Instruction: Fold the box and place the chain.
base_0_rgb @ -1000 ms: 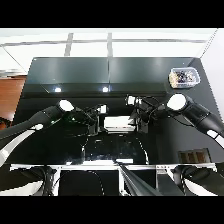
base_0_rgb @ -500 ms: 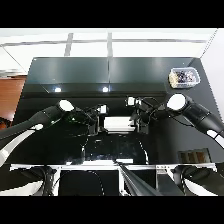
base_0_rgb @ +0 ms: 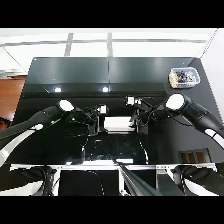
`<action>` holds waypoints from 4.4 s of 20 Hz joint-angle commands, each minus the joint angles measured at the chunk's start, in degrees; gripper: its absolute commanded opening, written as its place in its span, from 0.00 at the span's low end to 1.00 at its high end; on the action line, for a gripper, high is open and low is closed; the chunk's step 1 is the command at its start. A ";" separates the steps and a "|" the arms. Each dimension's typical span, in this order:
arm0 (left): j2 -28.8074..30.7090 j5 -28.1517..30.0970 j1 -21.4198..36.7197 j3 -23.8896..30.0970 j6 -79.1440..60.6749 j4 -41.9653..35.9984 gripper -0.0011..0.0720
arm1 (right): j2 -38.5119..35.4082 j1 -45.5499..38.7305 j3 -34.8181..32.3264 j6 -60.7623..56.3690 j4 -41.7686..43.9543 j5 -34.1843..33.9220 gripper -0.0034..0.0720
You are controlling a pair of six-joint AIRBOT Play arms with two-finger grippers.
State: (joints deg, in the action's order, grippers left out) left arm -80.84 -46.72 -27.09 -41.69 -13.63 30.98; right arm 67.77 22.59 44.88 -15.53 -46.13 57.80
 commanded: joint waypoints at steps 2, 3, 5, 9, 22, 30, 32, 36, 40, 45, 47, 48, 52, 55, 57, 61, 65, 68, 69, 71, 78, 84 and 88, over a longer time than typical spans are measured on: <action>-0.02 0.02 0.02 -0.07 0.02 0.00 0.48 | -1.25 -0.04 0.17 -4.74 0.22 0.07 0.36; -0.02 0.02 0.02 -0.07 0.02 0.02 0.48 | -1.92 -0.11 0.17 -6.23 0.50 0.13 0.36; -0.02 0.02 0.02 -0.07 0.02 0.00 0.48 | -3.56 -0.13 0.17 -8.96 0.63 0.20 0.36; -0.02 0.02 0.02 -0.07 0.02 0.00 0.48 | -6.64 -1.66 0.17 -19.69 3.82 1.09 0.36; -0.02 0.00 0.02 -0.07 0.02 0.00 0.48 | 5.44 -4.52 -0.31 -45.31 19.30 3.26 0.07; -0.02 0.00 0.02 -0.07 0.04 0.00 0.48 | 7.82 -4.55 -0.31 -44.46 17.92 2.19 0.07; -0.02 0.00 0.02 -0.07 0.04 0.00 0.48 | 8.02 -4.55 -0.31 -44.48 16.98 2.16 0.07; -0.02 0.02 0.02 -0.07 0.04 -0.02 0.48 | 8.24 -4.52 -0.33 -44.48 16.44 1.44 0.07; -0.02 0.02 0.02 -0.07 0.04 -0.02 0.48 | 8.76 -4.26 -0.42 -44.50 15.58 0.96 0.07; -0.02 0.02 0.02 -0.07 0.04 -0.02 0.48 | 9.22 -4.13 -0.44 -44.48 15.47 0.63 0.07; -0.02 0.02 0.02 -0.07 0.04 -0.13 0.48 | 9.22 -4.13 -0.44 -44.48 15.43 -0.17 0.07; -0.02 0.02 0.02 -0.07 0.04 -0.17 0.48 | 9.25 -4.13 -0.44 -44.48 15.43 -0.57 0.07; -0.02 0.00 0.02 -0.07 0.04 -0.17 0.48 | 9.29 -4.13 -0.44 -44.48 15.43 -0.57 0.07; -0.02 0.02 0.02 -0.07 0.04 -0.17 0.48 | 9.29 -4.11 -0.44 -44.48 15.43 -0.57 0.07; -0.02 0.00 0.02 -0.07 0.04 -0.17 0.48 | 9.29 -4.13 -0.44 -44.48 15.43 -0.59 0.07; -0.02 0.02 0.02 -0.07 0.04 -0.17 0.48 | 9.29 -4.13 -0.44 -44.48 15.41 -0.59 0.07; -0.02 0.00 0.02 -0.07 0.04 -0.17 0.48 | 9.31 -3.87 -0.44 -44.81 12.87 -0.68 0.07; -0.02 0.02 0.02 -0.07 0.07 -0.17 0.48 | 9.31 -2.97 -0.44 -45.33 11.82 -0.68 0.07; -0.02 0.02 0.02 -0.07 0.04 -0.17 0.48 | 9.31 -2.69 -0.44 -45.29 11.80 -0.70 0.07; -0.02 0.00 0.02 -0.07 0.07 -0.17 0.48 | 9.25 -2.84 -0.33 -44.39 11.82 -0.24 0.07; 0.00 -0.02 0.02 -0.17 0.63 -0.22 0.48 | -2.43 -7.15 8.11 -40.63 5.05 4.76 0.07; 3.04 -0.22 0.09 -1.99 5.16 0.63 1.00 | -13.94 -15.85 8.46 -64.13 -28.89 1.79 0.07; 11.08 -0.46 0.28 -2.10 8.13 5.90 1.00 | -13.99 -20.28 8.24 -65.75 -33.90 7.19 0.07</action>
State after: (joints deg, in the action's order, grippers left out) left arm -74.39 -47.13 -26.92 -43.53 -8.54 33.76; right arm 54.94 5.37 53.08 -76.86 -72.01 62.26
